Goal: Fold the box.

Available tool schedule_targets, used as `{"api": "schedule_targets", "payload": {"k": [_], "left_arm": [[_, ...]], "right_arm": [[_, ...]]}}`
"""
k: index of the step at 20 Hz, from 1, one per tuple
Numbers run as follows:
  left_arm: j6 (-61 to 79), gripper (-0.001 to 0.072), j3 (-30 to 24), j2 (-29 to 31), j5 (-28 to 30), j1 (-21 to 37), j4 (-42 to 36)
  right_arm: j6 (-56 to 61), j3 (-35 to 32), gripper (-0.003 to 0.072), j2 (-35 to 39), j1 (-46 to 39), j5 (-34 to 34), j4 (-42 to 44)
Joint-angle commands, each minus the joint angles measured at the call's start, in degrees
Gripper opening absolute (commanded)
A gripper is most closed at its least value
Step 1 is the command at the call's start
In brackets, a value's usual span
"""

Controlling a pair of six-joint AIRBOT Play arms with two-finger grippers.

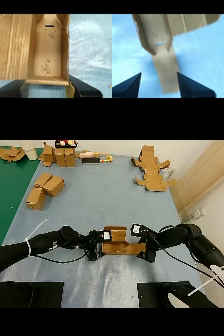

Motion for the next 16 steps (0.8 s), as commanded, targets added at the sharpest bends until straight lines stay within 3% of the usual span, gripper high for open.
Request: {"api": "schedule_targets", "payload": {"k": [1, 7, 16], "left_arm": [[-0.02, 0.0544, 0.04, -0.04, -0.02, -0.02, 0.02], [-0.02, 0.0543, 0.04, -0.04, -0.02, -0.02, 0.02], [-0.42, 0.0544, 0.15, -0.02, -0.07, -0.02, 0.02]], "right_arm": [[4.39, 0.07, 0.0708, 1.64, -0.7, -4.22, 3.34], [29.51, 0.09, 0.0707, 1.66, -0.63, -7.06, 21.75], [44.76, 0.07, 0.0707, 1.55, -0.63, -6.12, 22.23]]}}
